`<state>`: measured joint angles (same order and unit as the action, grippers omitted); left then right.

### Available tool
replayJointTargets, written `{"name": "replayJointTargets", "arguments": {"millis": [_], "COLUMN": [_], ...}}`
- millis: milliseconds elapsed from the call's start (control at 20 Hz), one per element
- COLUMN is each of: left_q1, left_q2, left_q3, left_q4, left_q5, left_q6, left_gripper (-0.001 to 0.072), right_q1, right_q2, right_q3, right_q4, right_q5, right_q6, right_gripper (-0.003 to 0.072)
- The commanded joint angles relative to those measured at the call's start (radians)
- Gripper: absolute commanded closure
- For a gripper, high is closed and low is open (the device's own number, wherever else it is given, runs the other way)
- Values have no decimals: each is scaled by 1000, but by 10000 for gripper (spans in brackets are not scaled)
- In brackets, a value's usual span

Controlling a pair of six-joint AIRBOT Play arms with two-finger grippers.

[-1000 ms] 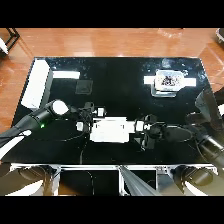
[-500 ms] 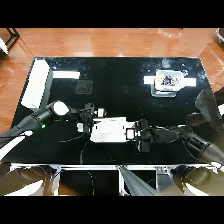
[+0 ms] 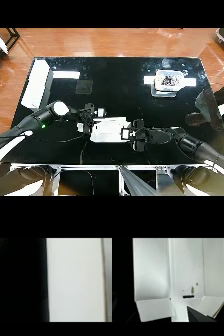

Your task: Fold the box and place the chain.

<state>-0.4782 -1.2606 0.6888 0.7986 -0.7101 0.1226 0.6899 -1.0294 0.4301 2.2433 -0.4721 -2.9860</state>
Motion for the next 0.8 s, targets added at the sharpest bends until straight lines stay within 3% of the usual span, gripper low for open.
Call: {"name": "replayJointTargets", "arguments": {"millis": [0, 750], "left_q1": [0, 0], "left_q2": [-1, -1], "left_q3": [0, 0], "left_q4": [0, 0], "left_q5": [0, -4], "left_q6": [0, 0], "left_gripper": [689, 689], "right_q1": [3, 16], "right_q2": [-9, -18], "right_q3": [0, 72], "right_q4": [13, 10], "right_q5": [42, 136], "right_q6": [1, 130], "right_gripper": [-7, -8]}}
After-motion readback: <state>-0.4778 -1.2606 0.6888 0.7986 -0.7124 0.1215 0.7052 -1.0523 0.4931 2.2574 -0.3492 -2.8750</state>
